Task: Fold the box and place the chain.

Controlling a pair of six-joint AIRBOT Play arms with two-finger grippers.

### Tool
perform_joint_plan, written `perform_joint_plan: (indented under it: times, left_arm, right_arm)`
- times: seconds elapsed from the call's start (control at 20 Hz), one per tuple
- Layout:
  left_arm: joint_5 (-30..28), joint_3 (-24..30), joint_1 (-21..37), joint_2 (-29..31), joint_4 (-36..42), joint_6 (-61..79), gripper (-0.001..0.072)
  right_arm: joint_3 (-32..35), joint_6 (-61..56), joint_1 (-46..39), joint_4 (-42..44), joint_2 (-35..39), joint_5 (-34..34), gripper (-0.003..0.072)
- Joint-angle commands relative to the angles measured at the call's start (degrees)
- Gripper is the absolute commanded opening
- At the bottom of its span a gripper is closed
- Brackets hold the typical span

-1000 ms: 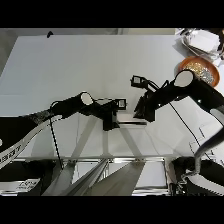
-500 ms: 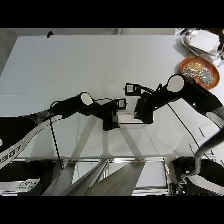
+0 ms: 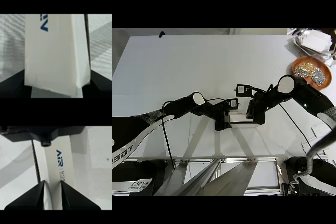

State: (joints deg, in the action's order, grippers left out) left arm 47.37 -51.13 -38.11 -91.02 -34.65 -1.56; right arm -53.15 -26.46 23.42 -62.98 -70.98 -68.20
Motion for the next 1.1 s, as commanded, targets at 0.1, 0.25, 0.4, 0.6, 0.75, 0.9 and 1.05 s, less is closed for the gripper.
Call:
perform_joint_plan:
  times: [0.1, 0.25, 0.4, 0.6, 0.75, 0.9, 1.05]
  left_arm:
    - [-0.02, -0.07, 0.04, 0.02, -0.07, 0.07, 0.0314]
    - [-0.02, -0.07, 0.04, 0.02, -0.07, 0.07, 0.0314]
    - [0.00, -0.07, 0.04, 0.02, -0.07, 0.04, 0.0314]
    - [0.00, -0.07, 0.04, 0.02, -0.07, 0.07, 0.0314]
    - [-0.02, -0.07, 0.04, 0.02, -0.07, 0.04, 0.0314]
    - [0.00, -0.07, 0.04, 0.02, -0.07, 0.07, 0.0314]
    - [0.00, -0.07, 0.04, 0.02, -0.07, 0.04, 0.0314]
  right_arm:
    - [0.13, -1.77, 0.09, -0.20, 0.02, 0.24, 0.0167]
    - [1.14, -1.79, 0.09, -0.20, 0.02, 1.81, 0.0165]
    - [1.31, -1.81, 0.09, -0.74, 0.02, 1.84, 0.0165]
    - [1.42, -2.10, 0.55, -1.77, 0.02, 1.36, 0.0165]
    - [2.08, -2.08, 2.19, -3.54, 0.02, 1.40, 0.0165]
    - [2.86, -2.25, 2.47, -3.89, 0.02, 1.29, 0.0174]
    - [2.95, -2.25, 2.47, -3.82, 0.02, 0.70, 0.0297]
